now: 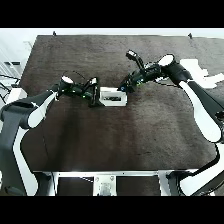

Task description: Fold the box and place the chain.

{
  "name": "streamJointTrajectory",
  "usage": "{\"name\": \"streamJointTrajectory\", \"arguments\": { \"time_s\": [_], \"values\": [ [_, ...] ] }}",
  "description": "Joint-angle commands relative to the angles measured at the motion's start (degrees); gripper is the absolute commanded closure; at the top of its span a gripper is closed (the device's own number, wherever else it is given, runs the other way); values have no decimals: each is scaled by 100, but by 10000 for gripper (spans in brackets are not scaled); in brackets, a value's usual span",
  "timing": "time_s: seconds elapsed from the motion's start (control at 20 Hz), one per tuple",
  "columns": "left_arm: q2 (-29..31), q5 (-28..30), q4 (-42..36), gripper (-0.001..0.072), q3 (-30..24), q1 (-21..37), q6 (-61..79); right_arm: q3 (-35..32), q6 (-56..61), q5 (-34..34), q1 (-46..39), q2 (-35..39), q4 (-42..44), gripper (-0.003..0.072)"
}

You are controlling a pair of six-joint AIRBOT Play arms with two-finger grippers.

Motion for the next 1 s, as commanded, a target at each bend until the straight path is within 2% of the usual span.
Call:
{"name": "streamJointTrajectory", "arguments": {
  "time_s": [0.0, 0.2, 0.7, 0.95],
  "values": [
    [2, 4, 0, 303, 4, -4, 0, 4, -101, 24, 162, -15, -2, 264],
    [2, 2, 0, 303, 4, -4, 0, 4, -103, -210, 170, -140, -46, 264],
    [2, 4, 0, 303, 4, -4, 0, 4, -254, -210, 258, -319, -55, 266],
    [2, 4, 0, 303, 4, -4, 0, 7, -254, -413, 260, -326, -343, 265]
  ]
}}
